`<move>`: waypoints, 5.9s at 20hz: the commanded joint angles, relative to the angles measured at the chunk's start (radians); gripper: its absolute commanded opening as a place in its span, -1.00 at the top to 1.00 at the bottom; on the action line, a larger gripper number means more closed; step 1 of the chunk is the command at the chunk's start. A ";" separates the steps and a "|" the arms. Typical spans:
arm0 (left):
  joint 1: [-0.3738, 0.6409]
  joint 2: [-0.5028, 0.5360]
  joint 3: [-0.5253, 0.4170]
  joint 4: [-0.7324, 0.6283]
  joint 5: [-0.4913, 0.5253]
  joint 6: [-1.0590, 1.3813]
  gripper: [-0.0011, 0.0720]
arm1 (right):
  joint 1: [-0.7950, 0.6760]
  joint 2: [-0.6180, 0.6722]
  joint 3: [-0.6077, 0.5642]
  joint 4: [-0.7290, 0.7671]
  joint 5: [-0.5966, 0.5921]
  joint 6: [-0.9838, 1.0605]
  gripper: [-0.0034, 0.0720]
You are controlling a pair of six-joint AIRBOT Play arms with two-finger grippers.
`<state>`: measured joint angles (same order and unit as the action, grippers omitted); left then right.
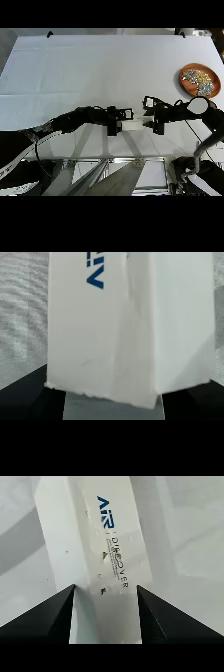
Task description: Fold the box and place the chain.
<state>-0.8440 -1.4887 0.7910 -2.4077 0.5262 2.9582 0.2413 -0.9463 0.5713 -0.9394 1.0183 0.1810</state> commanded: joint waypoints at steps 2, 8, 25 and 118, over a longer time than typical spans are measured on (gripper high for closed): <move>0.001 0.000 0.001 0.000 0.000 0.001 0.27 | 0.001 0.001 -0.008 -0.010 -0.052 -0.007 0.03; 0.001 0.000 0.001 0.000 0.000 0.001 0.27 | 0.001 0.001 -0.008 -0.010 -0.066 -0.007 0.12; 0.001 0.000 0.001 0.000 0.000 0.001 0.27 | 0.067 0.079 -0.118 0.013 -0.229 -0.006 0.13; 0.001 0.000 0.001 0.000 0.000 0.001 0.27 | 0.032 0.207 0.317 -0.589 0.300 1.173 0.88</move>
<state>-0.8440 -1.4891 0.7910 -2.4077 0.5259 2.9585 0.2958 -0.5949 0.7326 -1.3640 0.9714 1.1694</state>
